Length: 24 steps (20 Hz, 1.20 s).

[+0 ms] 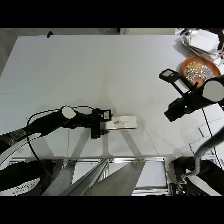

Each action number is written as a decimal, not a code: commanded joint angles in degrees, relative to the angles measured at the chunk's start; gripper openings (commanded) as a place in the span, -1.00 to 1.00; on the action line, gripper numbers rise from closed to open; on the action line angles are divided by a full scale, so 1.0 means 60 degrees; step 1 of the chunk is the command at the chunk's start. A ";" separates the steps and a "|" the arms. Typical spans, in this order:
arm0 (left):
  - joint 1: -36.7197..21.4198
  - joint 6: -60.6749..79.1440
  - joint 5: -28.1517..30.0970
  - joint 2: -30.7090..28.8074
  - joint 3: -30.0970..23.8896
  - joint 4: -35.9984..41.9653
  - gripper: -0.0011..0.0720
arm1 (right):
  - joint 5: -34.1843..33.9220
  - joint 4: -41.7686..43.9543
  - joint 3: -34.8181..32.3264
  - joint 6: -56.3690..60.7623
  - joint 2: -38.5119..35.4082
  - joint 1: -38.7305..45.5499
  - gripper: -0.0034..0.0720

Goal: Fold the box and place the chain.

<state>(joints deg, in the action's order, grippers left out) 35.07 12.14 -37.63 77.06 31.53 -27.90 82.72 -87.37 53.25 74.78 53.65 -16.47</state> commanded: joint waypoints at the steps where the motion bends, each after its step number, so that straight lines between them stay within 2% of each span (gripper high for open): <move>1: 0.0004 0.0004 0.0047 -0.0004 0.0004 0.0000 -0.61 | -0.0091 0.0433 0.0029 0.0565 -0.0011 0.0324 -0.86; 6: 0.0004 -0.0007 0.0026 -0.0102 0.0004 0.0033 -0.64 | -0.0823 0.1330 0.0029 0.0565 -0.0011 0.0317 -0.86; 7: -0.0015 -0.0186 0.0011 -0.0255 0.0004 -0.0015 -0.94 | -0.0871 0.1370 0.0029 0.0565 -0.0011 0.0317 -0.86; 10: -0.0237 -0.1362 0.0251 -0.1184 0.0004 -0.0007 -0.95 | -0.0947 0.1384 0.0029 0.0557 -0.0011 0.0317 -0.86; 12: -0.0809 -0.2466 0.0419 -0.2120 0.0004 -0.0011 -0.95 | -0.1002 0.1377 0.0029 0.0532 -0.0011 0.0317 -0.86; 17: -0.3512 -0.4350 0.0565 -0.4692 0.0004 -0.0364 -0.95 | -0.1177 0.1362 0.0029 0.0532 -0.0011 0.0317 -0.86; 19: -0.4728 -0.5533 0.0557 -0.5472 0.0004 -0.1483 -0.96 | -0.1264 0.1362 0.0029 0.0532 -0.0011 0.0317 -0.86; 21: -0.5890 -0.7191 0.0455 -0.5960 0.0004 -0.3213 -0.95 | -0.1341 0.1362 0.0025 0.0528 -0.0011 0.0317 -0.86; 24: -0.7544 -0.9140 -0.0062 -0.6149 0.0000 -0.5155 -0.95 | -0.1541 0.1362 0.0029 0.0448 -0.0011 0.0317 -0.86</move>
<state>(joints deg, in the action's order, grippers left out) -1.26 -29.58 -35.99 42.74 31.48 -46.72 74.63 -79.24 53.39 77.91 53.63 -14.61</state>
